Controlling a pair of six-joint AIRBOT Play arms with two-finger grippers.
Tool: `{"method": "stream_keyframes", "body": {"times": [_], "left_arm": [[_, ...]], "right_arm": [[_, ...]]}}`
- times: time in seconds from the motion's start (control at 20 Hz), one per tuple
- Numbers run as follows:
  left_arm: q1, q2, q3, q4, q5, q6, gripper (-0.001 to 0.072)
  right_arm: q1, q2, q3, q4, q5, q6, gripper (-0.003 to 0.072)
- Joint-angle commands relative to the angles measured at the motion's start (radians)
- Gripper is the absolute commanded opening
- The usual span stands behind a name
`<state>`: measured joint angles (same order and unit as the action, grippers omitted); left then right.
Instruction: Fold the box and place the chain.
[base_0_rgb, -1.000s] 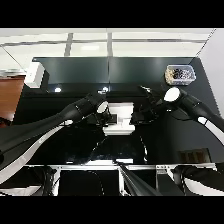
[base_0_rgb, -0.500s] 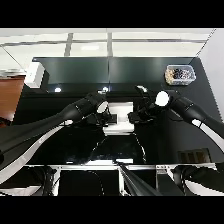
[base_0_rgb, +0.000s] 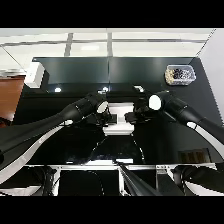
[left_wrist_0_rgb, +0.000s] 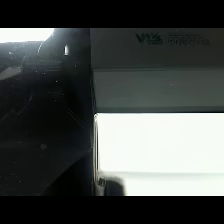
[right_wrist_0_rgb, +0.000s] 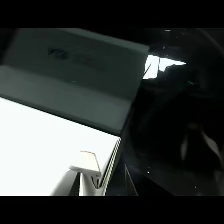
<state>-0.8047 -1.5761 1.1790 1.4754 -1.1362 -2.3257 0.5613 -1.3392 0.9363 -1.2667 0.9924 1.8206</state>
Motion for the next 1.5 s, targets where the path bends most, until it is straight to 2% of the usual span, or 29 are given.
{"method": "stream_keyframes", "body": {"times": [0.0, 0.35, 0.4, 0.5, 0.55, 0.6, 0.85, 0.9, 0.95, 1.05, 1.1, 1.15, 1.35, 1.45], "left_arm": [[0.0, 0.0, 0.0, 0.0, -0.006, -0.001, 0.0024], [0.001, 0.0, 0.0, 0.0, -0.006, -0.001, 0.0024], [0.0, 0.0, 0.0, 0.0, -0.006, -0.001, 0.0024], [0.0, 0.0, 0.0, 0.0, -0.011, -0.001, 0.0023], [0.001, 0.0, 0.0, 0.0, -0.013, -0.001, 0.0024], [0.001, 0.0, 0.0, 0.0, -0.013, -0.001, 0.0024], [0.001, 0.0, 0.0, 0.0, -0.013, -0.001, 0.0024], [0.0, 0.0, 0.0, 0.0, -0.013, -0.001, 0.0024], [0.0, 0.0, 0.0, 0.0, -0.013, -0.001, 0.0024], [0.0, 0.0, 0.0, 0.0, -0.014, -0.001, 0.0024], [0.001, 0.0, 0.0, 0.0, -0.014, -0.001, 0.0024], [0.0, 0.0, 0.0, 0.0, -0.014, -0.001, 0.0024], [0.001, 0.0, 0.0, 0.0, -0.013, -0.001, 0.0024], [0.001, 0.0, 0.0, 0.001, -0.013, -0.001, 0.0024]], "right_arm": [[0.065, -0.02, 0.024, -0.143, 0.033, 0.218, 0.0306], [0.117, -0.072, 0.037, -0.196, 0.087, 0.329, 0.0304], [0.12, -0.076, 0.037, -0.196, 0.091, 0.33, 0.0223], [0.127, -0.078, 0.039, -0.195, 0.092, 0.33, 0.0114], [0.128, -0.079, 0.043, -0.194, 0.092, 0.331, 0.0013], [0.129, -0.079, 0.047, -0.194, 0.091, 0.34, 0.0012], [0.128, -0.079, 0.051, -0.193, 0.101, 0.36, 0.0014], [0.128, -0.078, 0.051, -0.193, 0.102, 0.359, 0.0115], [0.128, -0.078, 0.051, -0.193, 0.107, 0.359, 0.0329], [0.128, -0.078, 0.051, -0.192, 0.112, 0.342, 0.0293], [0.129, -0.078, 0.051, -0.192, 0.112, 0.34, 0.0115], [0.128, -0.078, 0.051, -0.191, 0.112, 0.332, 0.0013], [0.126, -0.078, 0.055, -0.19, 0.119, 0.317, 0.0022], [0.126, -0.065, 0.063, -0.193, 0.132, 0.305, 0.029]]}}
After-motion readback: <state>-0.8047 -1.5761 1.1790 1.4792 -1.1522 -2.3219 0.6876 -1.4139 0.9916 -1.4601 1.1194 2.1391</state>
